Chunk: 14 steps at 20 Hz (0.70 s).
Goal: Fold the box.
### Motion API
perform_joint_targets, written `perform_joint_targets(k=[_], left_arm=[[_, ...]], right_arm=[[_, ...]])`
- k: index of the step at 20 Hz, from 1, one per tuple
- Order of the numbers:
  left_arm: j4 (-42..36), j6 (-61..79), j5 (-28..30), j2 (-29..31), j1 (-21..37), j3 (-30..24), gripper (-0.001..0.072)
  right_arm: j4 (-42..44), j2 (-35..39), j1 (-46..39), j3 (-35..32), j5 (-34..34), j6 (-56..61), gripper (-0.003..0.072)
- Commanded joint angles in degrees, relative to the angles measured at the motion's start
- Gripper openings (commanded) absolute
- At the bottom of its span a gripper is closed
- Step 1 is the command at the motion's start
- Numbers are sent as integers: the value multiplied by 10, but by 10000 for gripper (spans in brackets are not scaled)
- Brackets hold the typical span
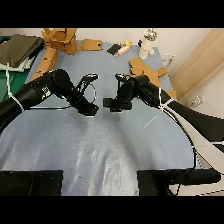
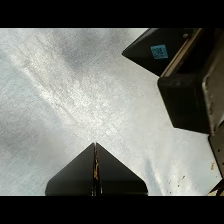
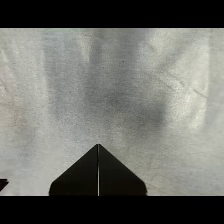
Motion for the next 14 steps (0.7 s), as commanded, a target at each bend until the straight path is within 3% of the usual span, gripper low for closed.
perform_joint_targets(k=[1, 10, 14], left_arm=[[0, 0, 0, 0, 0, 0, 11], [0, 0, 0, 0, 0, 0, 12], [0, 6, 51, 0, 0, 0, 12]], right_arm=[[0, 0, 0, 0, 0, 0, 4], [0, -1, 0, 0, 3, 0, 4], [2, -1, 0, 0, 10, 11, 4]])
